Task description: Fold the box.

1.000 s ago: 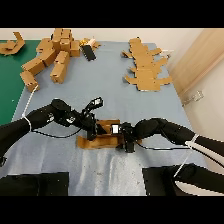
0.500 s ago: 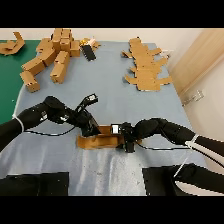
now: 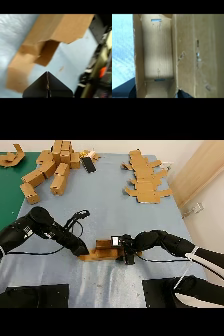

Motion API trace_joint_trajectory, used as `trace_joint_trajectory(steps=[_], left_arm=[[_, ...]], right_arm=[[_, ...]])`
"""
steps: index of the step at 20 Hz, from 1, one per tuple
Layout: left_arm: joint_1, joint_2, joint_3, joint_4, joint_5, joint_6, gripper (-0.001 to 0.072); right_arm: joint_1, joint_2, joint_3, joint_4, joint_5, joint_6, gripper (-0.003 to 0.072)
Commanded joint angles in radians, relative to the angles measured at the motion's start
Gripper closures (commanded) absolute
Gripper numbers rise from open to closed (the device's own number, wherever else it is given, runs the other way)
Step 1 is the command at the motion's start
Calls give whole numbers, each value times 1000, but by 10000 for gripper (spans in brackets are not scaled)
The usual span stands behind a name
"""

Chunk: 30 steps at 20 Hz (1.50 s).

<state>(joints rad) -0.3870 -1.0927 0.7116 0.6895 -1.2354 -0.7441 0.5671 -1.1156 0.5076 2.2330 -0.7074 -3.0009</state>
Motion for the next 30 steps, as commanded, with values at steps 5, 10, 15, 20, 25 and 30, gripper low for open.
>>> trace_joint_trajectory(steps=[5,10,15,20,25,30], left_arm=[[-169,-36,-79,-444,345,-169,697],[-168,-61,-79,-443,626,-165,697],[-168,-169,-79,-358,653,-166,698],[-168,-233,-79,-351,662,-164,698],[-165,-234,-46,-351,668,-108,698],[10,-139,-12,-335,573,22,698]], right_arm=[[0,-1,-1,0,-1,0,188],[0,-1,-1,0,0,0,188],[0,-1,-1,0,0,0,188],[0,-1,-1,0,0,0,188],[1,-1,-1,0,0,0,188],[1,0,-1,0,0,0,187]])
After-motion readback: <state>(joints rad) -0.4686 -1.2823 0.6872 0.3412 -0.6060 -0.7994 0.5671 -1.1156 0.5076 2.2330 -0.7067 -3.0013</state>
